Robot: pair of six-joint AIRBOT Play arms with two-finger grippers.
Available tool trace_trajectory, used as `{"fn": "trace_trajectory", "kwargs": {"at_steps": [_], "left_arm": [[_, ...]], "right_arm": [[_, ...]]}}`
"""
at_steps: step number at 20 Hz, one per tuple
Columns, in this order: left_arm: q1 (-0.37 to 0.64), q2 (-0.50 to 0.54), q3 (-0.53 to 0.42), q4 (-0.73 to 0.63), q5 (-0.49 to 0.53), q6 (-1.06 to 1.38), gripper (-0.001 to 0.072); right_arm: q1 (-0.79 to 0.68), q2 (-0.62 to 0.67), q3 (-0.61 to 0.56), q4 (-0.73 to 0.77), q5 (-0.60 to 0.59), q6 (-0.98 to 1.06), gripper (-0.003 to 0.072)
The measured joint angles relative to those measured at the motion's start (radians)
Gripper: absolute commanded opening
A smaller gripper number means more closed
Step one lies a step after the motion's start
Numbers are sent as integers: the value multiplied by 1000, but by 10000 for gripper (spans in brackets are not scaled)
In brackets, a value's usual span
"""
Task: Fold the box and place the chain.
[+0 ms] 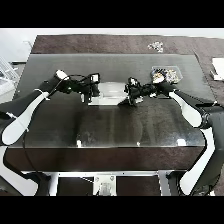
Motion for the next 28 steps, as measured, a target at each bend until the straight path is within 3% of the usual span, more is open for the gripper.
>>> {"fn": "trace_trajectory", "kwargs": {"at_steps": [2,3,4,11,20,24,28], "left_arm": [[13,10,2,0,-12,8,167],[21,16,3,0,-17,11,75],[32,24,4,-2,-23,14,51],[98,94,5,-2,-122,-76,19],[127,211,4,94,-201,-664,19],[211,228,-29,132,-241,-1021,19],[288,233,-96,139,-268,-1215,19]], "right_arm": [[0,0,0,0,0,0,476],[0,0,0,0,-1,0,476],[0,0,0,0,-1,-1,476],[0,0,0,1,-3,0,476],[0,0,0,2,-5,1,476],[0,0,0,2,-5,1,476],[0,0,0,2,-5,1,476]]}}
